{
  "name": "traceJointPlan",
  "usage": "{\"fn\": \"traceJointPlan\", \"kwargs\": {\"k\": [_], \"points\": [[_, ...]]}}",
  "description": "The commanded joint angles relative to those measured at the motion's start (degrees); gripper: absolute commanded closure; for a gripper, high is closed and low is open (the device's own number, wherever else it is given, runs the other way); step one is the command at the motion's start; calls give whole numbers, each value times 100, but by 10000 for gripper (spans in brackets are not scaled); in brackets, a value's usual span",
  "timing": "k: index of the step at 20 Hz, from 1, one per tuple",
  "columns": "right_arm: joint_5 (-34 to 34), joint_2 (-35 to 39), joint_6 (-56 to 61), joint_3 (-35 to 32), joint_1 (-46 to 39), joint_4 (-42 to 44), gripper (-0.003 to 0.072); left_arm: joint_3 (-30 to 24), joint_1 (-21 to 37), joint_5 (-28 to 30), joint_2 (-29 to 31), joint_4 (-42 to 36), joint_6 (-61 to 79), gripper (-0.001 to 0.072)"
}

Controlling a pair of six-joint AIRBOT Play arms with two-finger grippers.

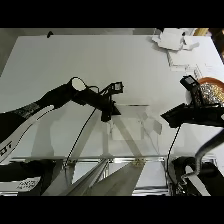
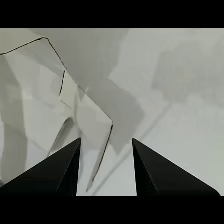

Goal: Fold the box and place the chain.

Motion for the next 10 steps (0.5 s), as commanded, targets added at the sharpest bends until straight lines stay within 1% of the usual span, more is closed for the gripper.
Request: {"fn": "traceJointPlan", "kwargs": {"k": [1,4,8,10], "points": [[-35,2,-173,11,4,9,328,-2,2,243,-13,166,-79,708],[-35,2,-173,11,4,4,328,-2,0,566,-221,50,236,708],[-57,2,-173,9,4,0,328,-2,-2,612,-684,-522,807,708],[-76,2,-173,9,4,0,329,-2,-9,614,-826,-737,1196,708]]}}
